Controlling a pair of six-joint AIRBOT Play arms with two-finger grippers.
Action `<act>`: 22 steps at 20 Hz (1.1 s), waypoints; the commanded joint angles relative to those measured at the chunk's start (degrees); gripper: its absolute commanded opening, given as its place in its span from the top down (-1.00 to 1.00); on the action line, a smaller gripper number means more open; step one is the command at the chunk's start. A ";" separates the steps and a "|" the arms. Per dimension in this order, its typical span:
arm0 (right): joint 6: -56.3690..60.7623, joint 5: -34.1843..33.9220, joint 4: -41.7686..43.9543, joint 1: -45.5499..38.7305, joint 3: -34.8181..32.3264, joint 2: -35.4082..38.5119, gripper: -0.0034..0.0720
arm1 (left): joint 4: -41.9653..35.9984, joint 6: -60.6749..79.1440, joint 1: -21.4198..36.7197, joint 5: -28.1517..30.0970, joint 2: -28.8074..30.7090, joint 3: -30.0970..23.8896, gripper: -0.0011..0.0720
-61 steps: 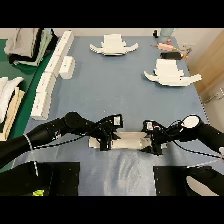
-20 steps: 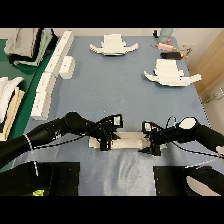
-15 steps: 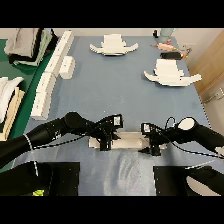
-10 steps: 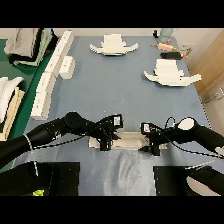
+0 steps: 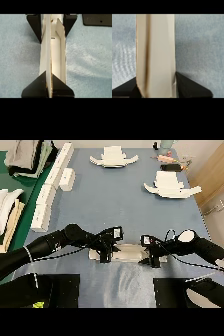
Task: Fold the box.
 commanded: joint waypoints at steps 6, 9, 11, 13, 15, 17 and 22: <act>0.00 -1.75 0.00 0.04 0.00 0.00 -0.55 | 0.00 0.00 0.00 0.07 0.02 0.00 0.93; -0.02 -1.75 0.02 0.04 0.02 0.00 -0.54 | 0.00 0.00 0.00 0.07 0.02 0.00 0.93; -0.02 -1.75 0.02 0.04 0.02 0.00 -0.54 | -0.02 -0.04 0.00 0.07 0.02 0.00 0.93; -0.02 -1.73 0.02 0.04 0.04 0.00 -0.54 | -0.02 -0.02 -0.02 0.07 0.02 0.00 0.93; -0.02 -1.73 0.00 0.04 0.02 -0.02 -0.54 | -0.02 -0.02 0.00 0.13 0.02 0.00 0.93; -0.02 -1.75 0.00 0.04 0.02 -0.02 -0.54 | 0.00 0.24 0.00 0.81 0.02 0.02 0.93; -0.02 -1.73 0.00 0.04 0.02 -0.02 -0.53 | -0.04 -0.07 -0.02 1.18 0.00 0.00 0.93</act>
